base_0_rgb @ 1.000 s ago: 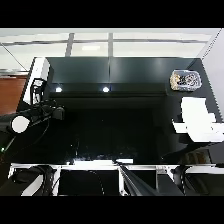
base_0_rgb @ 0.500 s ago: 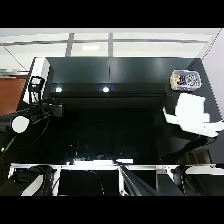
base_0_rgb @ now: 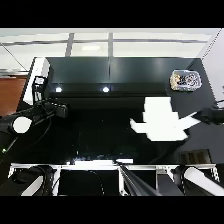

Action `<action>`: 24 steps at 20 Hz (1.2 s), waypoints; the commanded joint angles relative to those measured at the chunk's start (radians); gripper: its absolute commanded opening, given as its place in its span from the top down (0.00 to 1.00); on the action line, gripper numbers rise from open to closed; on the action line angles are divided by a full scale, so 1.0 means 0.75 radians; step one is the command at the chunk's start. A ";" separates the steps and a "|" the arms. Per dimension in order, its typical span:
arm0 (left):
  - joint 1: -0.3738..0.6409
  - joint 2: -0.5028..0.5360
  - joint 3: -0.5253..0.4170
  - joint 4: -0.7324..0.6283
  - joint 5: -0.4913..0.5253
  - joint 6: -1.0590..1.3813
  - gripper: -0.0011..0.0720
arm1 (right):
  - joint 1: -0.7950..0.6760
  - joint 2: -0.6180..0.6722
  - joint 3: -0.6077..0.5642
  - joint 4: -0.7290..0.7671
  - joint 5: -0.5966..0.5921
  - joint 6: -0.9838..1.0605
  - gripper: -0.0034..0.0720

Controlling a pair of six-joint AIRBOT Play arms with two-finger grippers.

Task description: Fold the box and place the chain.

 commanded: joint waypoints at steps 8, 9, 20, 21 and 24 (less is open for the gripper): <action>-0.154 -0.403 0.301 -0.603 -0.398 0.031 0.02 | 1.121 0.546 -0.660 0.674 -0.940 -0.015 0.93; -0.127 -0.505 0.376 -0.658 -0.573 0.092 0.02 | 1.198 0.546 -0.660 0.679 -0.984 -0.007 0.93; -0.049 -1.101 0.600 -0.990 -0.979 0.322 0.04 | 1.340 0.546 -0.660 0.658 -0.987 0.218 0.93; -0.049 -1.114 0.600 -1.058 -0.984 0.401 0.04 | 1.340 0.546 -0.660 0.657 -0.977 0.218 0.93; -0.064 -1.158 0.611 -1.155 -1.065 0.645 0.04 | 1.340 0.546 -0.660 0.653 -0.974 0.218 0.93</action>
